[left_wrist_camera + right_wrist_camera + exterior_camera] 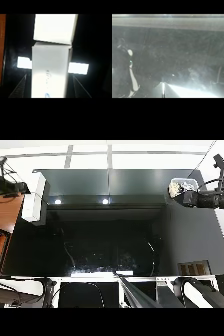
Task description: Fold the box and place the chain.
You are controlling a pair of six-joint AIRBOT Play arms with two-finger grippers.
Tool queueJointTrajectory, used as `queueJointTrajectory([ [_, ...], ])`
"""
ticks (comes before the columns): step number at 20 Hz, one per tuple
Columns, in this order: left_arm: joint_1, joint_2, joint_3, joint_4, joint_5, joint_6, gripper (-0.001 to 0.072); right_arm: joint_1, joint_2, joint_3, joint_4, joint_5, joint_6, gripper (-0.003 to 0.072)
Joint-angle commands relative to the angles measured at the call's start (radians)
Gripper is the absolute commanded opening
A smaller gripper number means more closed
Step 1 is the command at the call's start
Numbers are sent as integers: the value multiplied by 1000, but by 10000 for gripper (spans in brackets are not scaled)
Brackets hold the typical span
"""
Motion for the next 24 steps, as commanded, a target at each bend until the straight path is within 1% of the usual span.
queueJointTrajectory([
  [1,-49,6,150,-25,-272,-292,508,32,-1,-20,-45,-96,-23,15],
  [2,-84,24,137,-34,-299,-267,235,54,-1,-47,-77,-168,-23,15],
  [3,-132,60,106,-32,-294,-251,120,73,-1,-82,-101,-238,-23,16],
  [4,-190,114,49,-32,-245,-248,82,84,-1,-114,-123,-286,-23,15],
  [5,-246,181,-27,-32,-172,-242,25,85,-1,-137,-137,-302,-22,15],
  [6,-306,261,-127,-32,-75,-242,25,83,-1,-150,-154,-291,-22,16],
  [7,-370,356,-252,-31,35,-242,25,84,-1,-151,-157,-281,-23,16],
  [9,-477,527,-487,-32,195,-241,26,84,-1,-151,-154,-280,-23,16],
  [11,-552,664,-683,-32,284,-241,26,84,-1,-151,-154,-280,-23,16],
  [12,-576,717,-758,-32,309,-241,26,84,-1,-151,-154,-280,-23,16],
  [13,-591,755,-809,-33,327,-242,25,84,-1,-151,-154,-280,-23,16],
  [14,-600,785,-845,-33,338,-241,25,83,-1,-151,-154,-280,-23,16],
  [16,-600,805,-875,-36,332,-241,26,84,-1,-151,-154,-280,-23,16],
  [24,-598,792,-881,-36,325,-241,26,84,-1,-151,-154,-280,-23,15],
])
